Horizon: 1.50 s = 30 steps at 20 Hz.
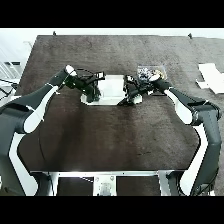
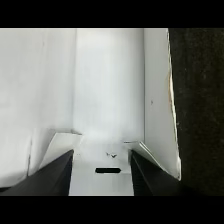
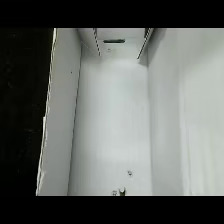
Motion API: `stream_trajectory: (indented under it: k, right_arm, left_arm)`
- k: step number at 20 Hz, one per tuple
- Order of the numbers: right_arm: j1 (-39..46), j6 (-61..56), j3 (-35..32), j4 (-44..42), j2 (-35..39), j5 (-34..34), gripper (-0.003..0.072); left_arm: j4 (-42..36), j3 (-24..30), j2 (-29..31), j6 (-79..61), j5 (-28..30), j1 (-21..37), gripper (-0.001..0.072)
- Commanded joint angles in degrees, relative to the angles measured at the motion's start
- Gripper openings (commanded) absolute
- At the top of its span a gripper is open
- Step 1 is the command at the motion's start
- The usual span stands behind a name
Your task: Fold the box and place the chain.
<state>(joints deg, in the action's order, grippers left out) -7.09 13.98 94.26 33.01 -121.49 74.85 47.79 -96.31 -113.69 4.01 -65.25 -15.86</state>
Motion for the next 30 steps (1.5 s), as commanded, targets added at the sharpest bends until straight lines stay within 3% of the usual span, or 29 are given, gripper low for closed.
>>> stream_trajectory:
  k: [1,15,25,30]
  right_arm:
    - [-0.07,0.02,-0.02,0.00,-0.04,0.00,0.0595]
    - [-0.07,0.00,-0.02,0.00,-0.04,0.00,0.0594]
    - [-0.07,0.02,-0.02,0.00,-0.04,0.00,0.0595]
    - [-0.07,0.00,-0.02,0.00,-0.04,0.00,0.0595]
  left_arm:
    - [-0.31,0.02,-0.02,-0.04,-0.98,-0.04,0.0595]
    - [-0.92,0.02,-0.02,-1.44,-4.24,-0.04,0.0609]
    - [-1.05,0.02,-0.02,-1.51,-1.88,-0.04,0.0603]
    - [2.23,0.00,-0.02,-3.08,-2.34,0.02,0.0072]
